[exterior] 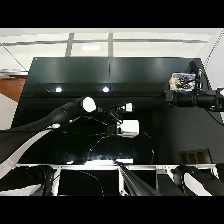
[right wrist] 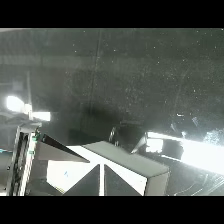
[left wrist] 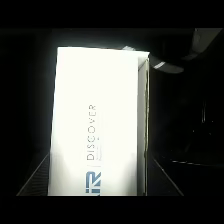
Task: Fold the box and place the chain.
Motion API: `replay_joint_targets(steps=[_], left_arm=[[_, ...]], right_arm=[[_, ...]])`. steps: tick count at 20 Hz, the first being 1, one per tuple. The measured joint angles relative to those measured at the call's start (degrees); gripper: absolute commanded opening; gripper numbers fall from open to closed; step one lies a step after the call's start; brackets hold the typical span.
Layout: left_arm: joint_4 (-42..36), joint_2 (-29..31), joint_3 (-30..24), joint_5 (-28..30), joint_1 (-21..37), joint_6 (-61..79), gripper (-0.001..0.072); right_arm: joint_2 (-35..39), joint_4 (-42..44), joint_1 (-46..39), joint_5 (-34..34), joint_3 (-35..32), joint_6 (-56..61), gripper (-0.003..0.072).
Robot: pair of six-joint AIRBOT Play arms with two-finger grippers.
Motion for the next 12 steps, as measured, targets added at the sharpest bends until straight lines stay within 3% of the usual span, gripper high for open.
replay_joint_targets(steps=[9,10,11,12], left_arm=[[2.1,-3.2,0.0,2.7,-2.7,-0.8,0.0702],[2.3,-3.7,0.0,3.0,-3.0,-1.4,0.0667],[2.4,-4.0,0.0,3.3,-3.3,-2.1,0.057],[2.5,-4.3,0.0,3.7,-3.5,-2.6,0.0419]], right_arm=[[0.0,0.0,0.0,-0.1,0.0,0.0,0.0044],[0.0,0.0,0.0,-0.1,0.0,0.0,0.0044],[0.0,0.0,0.0,-0.1,0.0,0.0,0.0044],[0.0,0.0,0.0,-0.1,0.0,0.0,0.0044]])
